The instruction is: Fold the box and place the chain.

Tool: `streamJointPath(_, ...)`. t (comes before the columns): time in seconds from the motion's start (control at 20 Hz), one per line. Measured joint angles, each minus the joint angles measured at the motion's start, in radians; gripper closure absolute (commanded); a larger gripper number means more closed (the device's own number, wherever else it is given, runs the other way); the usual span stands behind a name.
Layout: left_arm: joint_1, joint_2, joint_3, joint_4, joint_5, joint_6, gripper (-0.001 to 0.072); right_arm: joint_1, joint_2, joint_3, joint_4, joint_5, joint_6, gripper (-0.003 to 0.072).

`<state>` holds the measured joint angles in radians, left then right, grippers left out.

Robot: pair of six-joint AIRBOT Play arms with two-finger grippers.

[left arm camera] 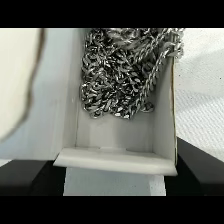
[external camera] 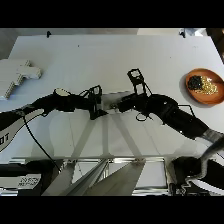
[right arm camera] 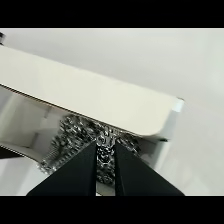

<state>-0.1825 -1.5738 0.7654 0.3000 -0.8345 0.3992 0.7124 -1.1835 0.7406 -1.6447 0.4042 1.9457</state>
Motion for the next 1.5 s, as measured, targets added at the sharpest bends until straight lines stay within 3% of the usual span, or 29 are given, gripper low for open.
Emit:
streamJointPath(0.15, 0.0, 0.0, 0.0, 0.0, 0.0, 0.0, 0.0336, 0.009, -0.018, 0.0, 0.004, 0.039, -0.055, 0.0447)
streamJointPath(0.25, 0.0, 0.0, 0.0, 0.0, 0.0, 0.0, 0.0336, 0.023, -0.024, 0.0, 0.006, 0.051, -0.108, 0.0328)
streamJointPath(0.45, 0.0, 0.0, 0.0, 0.001, 0.0, 0.001, 0.0336, 0.061, -0.028, 0.0, 0.008, 0.061, -0.174, 0.0287)
streamJointPath(1.1, 0.0, 0.0, 0.0, 0.0, 0.0, 0.0, 0.0336, 0.148, 0.019, 0.0, 0.026, 0.101, -0.369, 0.0287)
streamJointPath(1.5, 0.0, 0.0, 0.0, 0.0, 0.0, 0.0, 0.0336, 0.15, -0.045, 0.0, 0.026, 0.019, -0.452, 0.0319)
